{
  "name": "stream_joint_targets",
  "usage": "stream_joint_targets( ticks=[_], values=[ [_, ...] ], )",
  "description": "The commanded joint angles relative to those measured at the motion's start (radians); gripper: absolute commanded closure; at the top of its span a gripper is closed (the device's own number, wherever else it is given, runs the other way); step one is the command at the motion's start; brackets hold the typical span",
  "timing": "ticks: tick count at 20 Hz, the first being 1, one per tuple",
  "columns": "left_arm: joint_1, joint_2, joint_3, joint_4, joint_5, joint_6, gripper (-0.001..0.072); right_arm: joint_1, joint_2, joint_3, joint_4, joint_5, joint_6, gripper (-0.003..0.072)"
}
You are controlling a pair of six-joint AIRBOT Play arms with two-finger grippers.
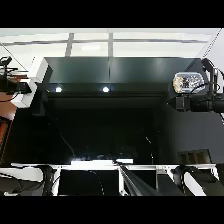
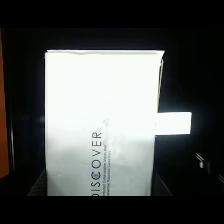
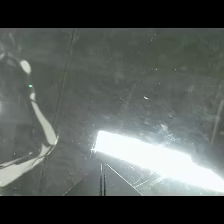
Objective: Fold the box and place the chain.
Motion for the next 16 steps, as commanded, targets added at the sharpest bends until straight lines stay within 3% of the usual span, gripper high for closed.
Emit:
stream_joint_targets(
  ticks=[1, 2, 3, 4, 5, 11, 13, 14, 15, 16],
  values=[
    [-0.031, -0.058, 0.027, 0.015, 0.116, 0.008, 0.0464, 0.000, 0.000, 0.000, -0.004, -0.013, 0.028, 0.0665],
    [-0.037, -0.062, 0.027, 0.015, 0.138, 0.003, 0.0461, 0.000, 0.000, 0.000, -0.003, -0.015, 0.028, 0.0665],
    [-0.044, -0.063, 0.027, 0.018, 0.161, -0.016, 0.0403, 0.000, 0.000, 0.000, -0.004, -0.013, 0.029, 0.0665],
    [-0.046, -0.063, 0.028, 0.020, 0.191, -0.041, 0.0145, 0.000, 0.000, 0.000, -0.004, -0.009, 0.029, 0.0665],
    [-0.047, -0.060, 0.034, 0.020, 0.198, -0.082, -0.0002, 0.000, 0.000, 0.000, -0.004, -0.009, 0.029, 0.0665],
    [-0.048, -0.021, 0.256, 0.011, -0.153, -0.138, 0.0000, 0.000, 0.000, 0.001, -0.003, -0.026, 0.028, 0.0665],
    [-0.048, -0.014, 0.353, -0.093, -0.333, -0.171, 0.0016, 0.000, 0.001, 0.002, -0.003, -0.027, 0.028, 0.0666],
    [-0.048, -0.014, 0.394, -0.163, -0.419, -0.172, 0.0089, 0.000, 0.001, 0.002, -0.004, -0.008, 0.027, 0.0666],
    [-0.050, -0.014, 0.434, -0.246, -0.508, -0.180, 0.0423, 0.000, 0.001, 0.004, -0.007, 0.027, 0.024, 0.0665],
    [-0.050, -0.013, 0.459, -0.336, -0.579, -0.173, 0.0684, 0.000, 0.001, 0.004, -0.010, 0.064, 0.013, 0.0665]
  ],
)
